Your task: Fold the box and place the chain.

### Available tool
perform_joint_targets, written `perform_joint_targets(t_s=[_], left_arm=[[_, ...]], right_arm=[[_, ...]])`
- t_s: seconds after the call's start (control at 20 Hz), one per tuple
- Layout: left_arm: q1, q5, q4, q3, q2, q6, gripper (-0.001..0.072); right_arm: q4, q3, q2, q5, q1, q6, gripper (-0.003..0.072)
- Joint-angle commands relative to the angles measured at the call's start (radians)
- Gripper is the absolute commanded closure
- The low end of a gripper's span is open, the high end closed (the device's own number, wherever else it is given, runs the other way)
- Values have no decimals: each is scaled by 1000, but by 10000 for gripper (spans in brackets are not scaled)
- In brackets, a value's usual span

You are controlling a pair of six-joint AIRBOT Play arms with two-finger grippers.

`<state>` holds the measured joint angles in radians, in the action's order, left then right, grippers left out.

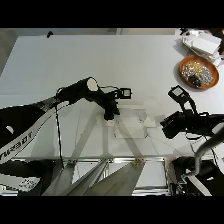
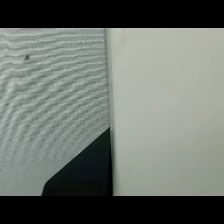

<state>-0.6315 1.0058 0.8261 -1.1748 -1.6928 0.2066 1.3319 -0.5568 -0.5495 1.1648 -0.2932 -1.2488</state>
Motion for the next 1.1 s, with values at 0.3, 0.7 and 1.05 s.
perform_joint_targets(t_s=[0.3, 0.7, 1.05], left_arm=[[0, 0, -3, -1, 1, 0, 698], [0, 0, -2, -1, 1, 0, 698], [0, 0, -2, -1, 1, 0, 698]], right_arm=[[-196, 0, 1, -134, 0, 349, 619], [-200, 0, -169, -157, -48, 677, 673], [-110, 0, -256, -206, -50, 644, 199]])
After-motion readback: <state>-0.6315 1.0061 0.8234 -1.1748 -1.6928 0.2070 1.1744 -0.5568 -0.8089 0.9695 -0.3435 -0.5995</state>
